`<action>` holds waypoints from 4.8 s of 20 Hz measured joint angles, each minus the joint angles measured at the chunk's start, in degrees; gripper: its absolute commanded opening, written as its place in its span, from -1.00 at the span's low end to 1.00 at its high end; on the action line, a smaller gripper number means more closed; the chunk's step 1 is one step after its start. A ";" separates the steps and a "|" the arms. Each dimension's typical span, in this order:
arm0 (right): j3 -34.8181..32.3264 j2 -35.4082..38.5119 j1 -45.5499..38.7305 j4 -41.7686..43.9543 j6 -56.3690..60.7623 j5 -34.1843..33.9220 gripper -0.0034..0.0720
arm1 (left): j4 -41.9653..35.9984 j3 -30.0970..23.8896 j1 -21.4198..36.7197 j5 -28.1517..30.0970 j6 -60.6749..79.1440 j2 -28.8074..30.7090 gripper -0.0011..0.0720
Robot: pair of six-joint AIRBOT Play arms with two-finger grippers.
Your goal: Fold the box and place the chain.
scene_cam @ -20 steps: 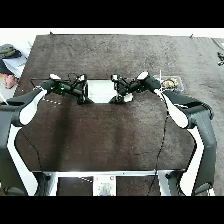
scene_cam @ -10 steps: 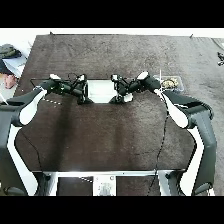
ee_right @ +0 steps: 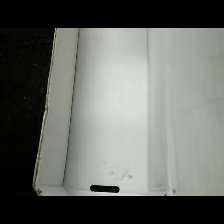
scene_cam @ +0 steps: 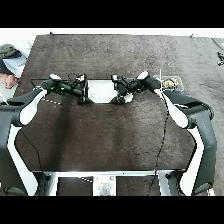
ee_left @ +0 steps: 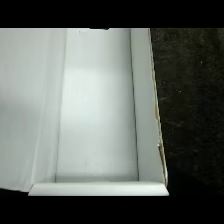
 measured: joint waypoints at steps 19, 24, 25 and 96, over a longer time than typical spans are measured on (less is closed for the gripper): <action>-0.07 9.92 -6.21 -6.08 8.55 3.80 -0.62 | -0.11 0.00 0.11 0.22 -0.17 0.00 0.31; -0.07 11.72 -5.60 0.39 14.53 7.74 -0.90 | -0.02 0.02 0.11 0.13 -0.15 0.00 0.31; -0.04 11.78 -5.01 1.70 15.10 7.69 -0.90 | 0.00 0.00 0.11 0.11 -0.15 0.00 0.31; -0.15 8.26 4.50 -16.50 15.85 -5.70 -0.34 | 0.04 0.02 0.15 0.04 -0.09 0.00 0.31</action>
